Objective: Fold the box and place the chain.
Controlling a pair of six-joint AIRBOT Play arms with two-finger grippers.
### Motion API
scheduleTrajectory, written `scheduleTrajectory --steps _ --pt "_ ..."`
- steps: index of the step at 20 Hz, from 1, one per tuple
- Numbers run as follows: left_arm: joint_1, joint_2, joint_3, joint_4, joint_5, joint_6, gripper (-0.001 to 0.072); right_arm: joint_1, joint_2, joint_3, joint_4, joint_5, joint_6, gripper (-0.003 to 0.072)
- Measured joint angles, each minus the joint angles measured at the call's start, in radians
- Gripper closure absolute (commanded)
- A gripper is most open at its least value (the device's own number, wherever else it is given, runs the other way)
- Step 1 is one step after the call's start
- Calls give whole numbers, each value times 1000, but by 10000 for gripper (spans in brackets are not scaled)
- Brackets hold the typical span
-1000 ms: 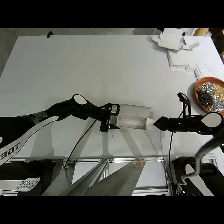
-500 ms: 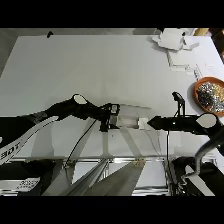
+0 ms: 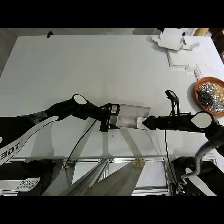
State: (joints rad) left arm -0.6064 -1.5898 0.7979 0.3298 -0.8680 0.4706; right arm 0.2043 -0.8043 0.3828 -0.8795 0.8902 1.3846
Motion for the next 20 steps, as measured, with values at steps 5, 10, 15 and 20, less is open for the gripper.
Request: scheduleTrajectory --steps 5,10,15,20 --pt "0 0 0 0 0 0 437 129 -53 88 -206 5 267 290" --pt "0 0 0 0 0 0 437 261 -163 179 -338 21 456 291" --pt "0 0 0 0 0 0 437 340 -240 237 -484 76 645 298" --pt "0 0 0 0 0 0 437 388 -294 279 -586 97 778 330"
